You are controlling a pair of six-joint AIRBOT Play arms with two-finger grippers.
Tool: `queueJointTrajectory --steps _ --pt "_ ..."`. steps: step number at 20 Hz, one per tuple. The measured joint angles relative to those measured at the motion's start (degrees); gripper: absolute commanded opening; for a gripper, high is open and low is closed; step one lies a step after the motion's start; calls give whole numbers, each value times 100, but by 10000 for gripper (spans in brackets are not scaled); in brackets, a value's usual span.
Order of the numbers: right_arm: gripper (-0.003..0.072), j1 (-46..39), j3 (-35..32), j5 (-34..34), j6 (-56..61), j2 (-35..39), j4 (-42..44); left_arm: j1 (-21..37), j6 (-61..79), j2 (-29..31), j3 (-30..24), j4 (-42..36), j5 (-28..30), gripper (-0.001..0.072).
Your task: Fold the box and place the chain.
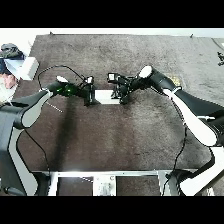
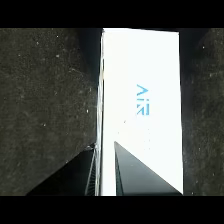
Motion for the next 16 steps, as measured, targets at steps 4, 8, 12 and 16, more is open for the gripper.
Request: queueJointTrajectory --steps 4,8,12,16 --pt "185 -223 -22 35 11 87 654 0 -4 0 0 -2 4 534" --pt "-13 -339 -42 92 105 -79 1123 0 -11 0 0 -7 11 534" --pt "-13 -387 -76 321 254 -442 1329 -2 -9 -2 0 -9 15 534" --pt "-13 -411 -74 535 468 -616 1300 -2 7 0 0 2 13 534"
